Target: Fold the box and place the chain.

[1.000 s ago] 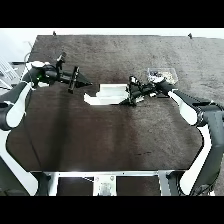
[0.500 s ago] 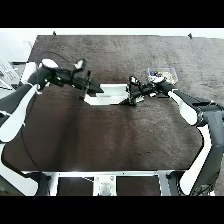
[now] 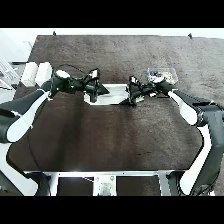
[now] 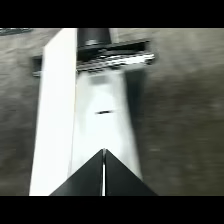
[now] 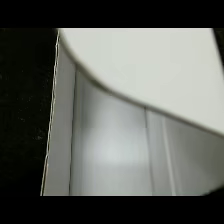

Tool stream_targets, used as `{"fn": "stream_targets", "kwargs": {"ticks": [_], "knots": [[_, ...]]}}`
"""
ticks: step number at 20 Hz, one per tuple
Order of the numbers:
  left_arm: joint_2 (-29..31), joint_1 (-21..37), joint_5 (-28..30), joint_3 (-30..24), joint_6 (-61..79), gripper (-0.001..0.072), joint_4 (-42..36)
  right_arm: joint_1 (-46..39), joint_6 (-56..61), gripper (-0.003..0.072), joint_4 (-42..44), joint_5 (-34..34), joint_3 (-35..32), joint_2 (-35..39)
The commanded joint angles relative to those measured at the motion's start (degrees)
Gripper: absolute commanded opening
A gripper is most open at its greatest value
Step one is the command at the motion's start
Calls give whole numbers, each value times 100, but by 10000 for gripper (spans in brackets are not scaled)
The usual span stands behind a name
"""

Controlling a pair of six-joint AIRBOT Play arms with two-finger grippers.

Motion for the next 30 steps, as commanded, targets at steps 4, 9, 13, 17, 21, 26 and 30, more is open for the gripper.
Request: {"fn": "stream_targets", "kwargs": {"ticks": [4, 9, 13, 17, 21, 26, 30], "knots": [[-511, -17, 763, 922, -13, 19, -90, -2, 2, 590, 2, 0, 2, 4], [-599, -17, 1023, 1005, -24, 19, -103, -2, 2, 590, 2, 0, 2, 4], [-599, -17, 1091, 1010, -225, 19, -127, -2, 2, 590, 4, 0, 2, 4], [-682, -20, 951, 1005, -951, 19, 407, -2, 2, 590, 2, 0, 2, 4], [-833, -20, 881, 1003, -1327, 19, 837, -2, 2, 590, 2, 0, 2, 4], [-872, -20, 960, 1003, -1331, 19, 837, -2, 2, 590, 2, 0, 2, 4], [-962, -20, 824, 990, -1342, 19, 822, -2, 2, 590, 2, 0, 2, 4]]}}
